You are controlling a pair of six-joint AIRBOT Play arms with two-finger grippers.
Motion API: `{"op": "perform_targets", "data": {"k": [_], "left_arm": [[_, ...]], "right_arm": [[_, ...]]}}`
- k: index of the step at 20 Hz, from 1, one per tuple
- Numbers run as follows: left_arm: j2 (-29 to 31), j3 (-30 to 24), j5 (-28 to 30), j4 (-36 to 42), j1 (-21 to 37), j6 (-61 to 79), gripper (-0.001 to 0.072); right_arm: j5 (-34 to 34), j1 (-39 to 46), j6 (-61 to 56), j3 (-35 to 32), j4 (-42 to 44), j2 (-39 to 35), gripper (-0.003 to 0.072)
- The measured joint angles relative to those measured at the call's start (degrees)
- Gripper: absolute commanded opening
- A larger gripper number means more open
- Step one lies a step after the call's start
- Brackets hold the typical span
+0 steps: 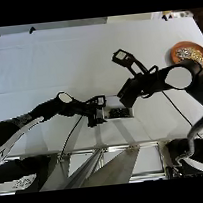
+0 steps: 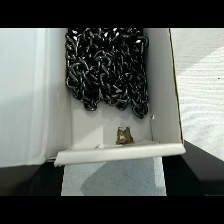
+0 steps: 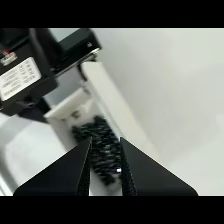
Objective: Fold the box and place the chain.
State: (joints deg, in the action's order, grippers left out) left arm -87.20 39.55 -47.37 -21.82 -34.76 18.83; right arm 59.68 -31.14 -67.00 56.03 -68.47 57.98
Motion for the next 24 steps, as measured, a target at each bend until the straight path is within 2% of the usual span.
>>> {"op": "perform_targets", "data": {"k": [7, 13, 19, 24], "left_arm": [[0.0, 0.0, 0.0, 0.0, 0.0, 0.0, 0.0172], [0.0, 0.0, 0.0, 0.0, 0.0, 0.0, 0.0172], [0.0, 0.0, 0.0, 0.0, 0.0, 0.0, 0.0172], [0.0, 0.0, 0.0, 0.0, 0.0, 0.0, 0.0172]], "right_arm": [[-1.2, 7.9, 3.0, 1.4, -3.6, 4.7, 0.0191], [-0.9, 9.0, 12.0, -1.4, -0.1, 10.4, 0.0177], [-1.7, 4.4, 23.7, -7.5, 3.1, 8.2, 0.0177], [-2.0, 0.4, 29.7, -10.2, 3.9, 2.8, 0.0178]]}}
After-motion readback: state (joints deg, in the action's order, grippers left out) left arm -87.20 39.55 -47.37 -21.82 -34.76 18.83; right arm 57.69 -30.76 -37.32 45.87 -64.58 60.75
